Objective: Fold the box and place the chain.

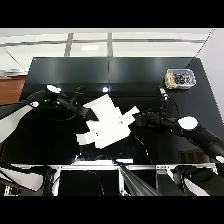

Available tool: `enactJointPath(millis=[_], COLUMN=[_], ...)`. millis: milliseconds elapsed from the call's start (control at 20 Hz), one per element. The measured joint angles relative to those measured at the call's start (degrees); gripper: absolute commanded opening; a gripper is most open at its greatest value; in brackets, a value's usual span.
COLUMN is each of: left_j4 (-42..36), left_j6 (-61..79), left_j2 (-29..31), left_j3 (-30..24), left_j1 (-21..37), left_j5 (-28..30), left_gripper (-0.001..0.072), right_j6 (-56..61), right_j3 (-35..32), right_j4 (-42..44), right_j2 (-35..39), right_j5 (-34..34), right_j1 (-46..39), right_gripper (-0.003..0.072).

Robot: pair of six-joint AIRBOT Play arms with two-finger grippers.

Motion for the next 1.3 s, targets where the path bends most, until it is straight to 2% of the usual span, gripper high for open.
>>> enactJointPath(millis=[250,500,800,850,900,950,1300], left_j4=[-0.6,1.1,-2.6,-3.4,-3.8,-3.8,-4.1], left_j6=[-1.5,-3.6,-0.7,0.1,0.6,1.0,2.3], left_j2=[0.0,0.1,0.0,0.0,0.0,-0.1,-0.6], left_j3=[0.0,-0.3,-3.7,-4.0,-4.2,-4.3,-3.7], left_j1=[1.2,3.5,2.6,2.3,1.9,1.6,0.5], left_j5=[1.8,0.7,0.7,0.8,1.4,2.2,0.2], left_gripper=[0.0676,0.0676,0.0674,0.0599,0.0472,0.0420,0.0416], right_j6=[1.4,1.7,1.9,1.9,1.9,1.9,1.9], right_j3=[0.0,0.0,0.0,0.0,0.0,0.0,0.0], right_j4=[0.0,0.0,0.0,0.0,0.0,0.0,-0.7], right_j2=[0.0,0.0,0.0,0.0,0.0,0.0,0.0], right_j5=[-1.0,-1.4,-1.9,-1.9,-2.0,-2.0,-0.9], right_j1=[0.0,0.0,0.0,0.0,0.0,0.0,0.0], right_gripper=[0.0014,0.0014,0.0014,0.0014,0.0014,0.0014,0.0015])
